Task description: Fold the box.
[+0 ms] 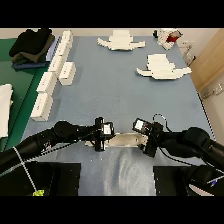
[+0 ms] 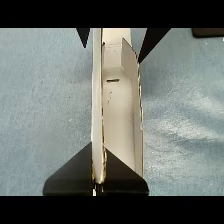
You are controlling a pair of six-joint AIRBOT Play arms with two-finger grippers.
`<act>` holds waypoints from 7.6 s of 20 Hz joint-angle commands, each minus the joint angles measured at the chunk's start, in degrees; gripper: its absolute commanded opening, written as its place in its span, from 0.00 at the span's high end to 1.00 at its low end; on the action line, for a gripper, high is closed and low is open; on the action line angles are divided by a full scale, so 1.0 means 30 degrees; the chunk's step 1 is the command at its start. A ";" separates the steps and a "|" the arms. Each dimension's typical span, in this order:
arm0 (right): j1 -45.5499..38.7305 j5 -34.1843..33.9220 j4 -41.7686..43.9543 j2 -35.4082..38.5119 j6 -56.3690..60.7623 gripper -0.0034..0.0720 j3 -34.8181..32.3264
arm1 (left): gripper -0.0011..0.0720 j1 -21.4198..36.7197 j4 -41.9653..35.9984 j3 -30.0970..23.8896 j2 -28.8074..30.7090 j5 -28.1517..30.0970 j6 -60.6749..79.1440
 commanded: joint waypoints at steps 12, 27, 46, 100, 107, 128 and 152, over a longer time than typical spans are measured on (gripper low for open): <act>-0.6419 -0.1770 1.0972 -0.4357 -1.6874 0.00 0.0080 | 0.97 -0.0007 0.0000 0.0000 0.0007 0.0007 0.0000; -0.4940 -0.0058 1.0805 -0.5391 -1.7282 0.11 0.0022 | 0.97 -0.0007 0.0000 0.0000 0.0007 0.0015 0.0000; -0.4867 0.0299 1.0069 -0.5588 -1.7282 0.29 -0.0393 | 0.97 -0.0007 0.0000 0.0000 0.0007 0.0007 0.0000; -0.4867 0.0248 1.0069 -0.5588 -1.7282 0.29 -0.0393 | 0.97 0.2586 0.4721 0.1931 0.2018 -1.0564 -2.8195; -0.4867 0.0255 1.0069 -0.5588 -1.7282 0.29 -0.0393 | 0.97 0.3519 0.2295 0.5734 -0.3555 -0.6681 -2.7634; -0.4867 0.0248 1.0069 -0.5588 -1.7282 0.29 -0.0393 | 0.97 0.5158 0.2055 0.6645 -0.8102 -0.7184 -2.5449; -0.4867 0.0255 1.0069 -0.5588 -1.7282 0.29 -0.0393 | 0.03 0.3169 0.9020 -0.0182 0.4182 -0.7249 -1.1300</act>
